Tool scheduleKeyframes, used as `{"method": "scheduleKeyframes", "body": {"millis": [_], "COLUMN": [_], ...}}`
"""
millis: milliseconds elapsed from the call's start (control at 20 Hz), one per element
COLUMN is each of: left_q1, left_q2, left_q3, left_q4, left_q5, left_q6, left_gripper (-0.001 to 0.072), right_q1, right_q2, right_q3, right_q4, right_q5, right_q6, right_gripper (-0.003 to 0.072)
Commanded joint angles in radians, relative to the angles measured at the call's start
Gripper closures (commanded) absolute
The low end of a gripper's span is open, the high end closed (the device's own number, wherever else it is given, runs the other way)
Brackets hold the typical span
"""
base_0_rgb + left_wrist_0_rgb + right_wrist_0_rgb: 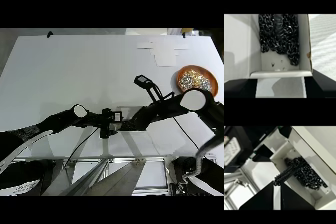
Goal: Fold the box and place the chain.
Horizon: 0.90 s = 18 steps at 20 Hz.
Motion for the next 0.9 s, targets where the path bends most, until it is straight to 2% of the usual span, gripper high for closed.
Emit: {"method": "scheduleKeyframes", "body": {"millis": [0, 50, 200, 300, 350, 500, 600, 750, 850], "left_q1": [-0.001, -0.001, -0.001, -0.001, -0.001, -0.001, -0.001, -0.001, -0.001], "left_q2": [0.001, 0.001, 0.001, 0.001, 0.001, 0.001, 0.001, 0.001, 0.001], "left_q3": [0.0, 0.0, 0.0, 0.0, 0.0, 0.0, 0.0, 0.0, 0.0], "left_q4": [0.0, 0.0, 0.0, 0.0, 0.0, 0.0, 0.0, 0.0, 0.0], "left_q5": [0.0, 0.0, 0.0, 0.0, 0.0, 0.0, 0.0, 0.0, 0.0], "left_q6": [0.0, 0.0, 0.0, 0.0, 0.0, 0.0, 0.0, 0.0, 0.0], "left_gripper": [0.0576, 0.0576, 0.0576, 0.0576, 0.0576, 0.0576, 0.0576, 0.0576, 0.0576], "right_q1": [0.001, 0.001, -0.029, -0.074, -0.092, -0.119, -0.123, -0.108, -0.09], "right_q2": [-0.077, -0.084, -0.084, -0.096, -0.108, -0.187, -0.298, -0.465, -0.519], "right_q3": [-0.008, -0.006, 0.092, 0.218, 0.278, 0.385, 0.41, 0.411, 0.411], "right_q4": [0.005, 0.005, -0.001, -0.004, 0.002, 0.0, -0.032, -0.064, -0.058], "right_q5": [0.008, 0.009, 0.101, 0.161, 0.165, 0.069, 0.023, 0.072, 0.134], "right_q6": [-0.043, -0.062, -0.092, -0.129, -0.158, -0.24, -0.269, -0.313, -0.357], "right_gripper": [0.0495, 0.0433, 0.0447, 0.0618, 0.0671, 0.0672, 0.0672, 0.0672, 0.0671]}}
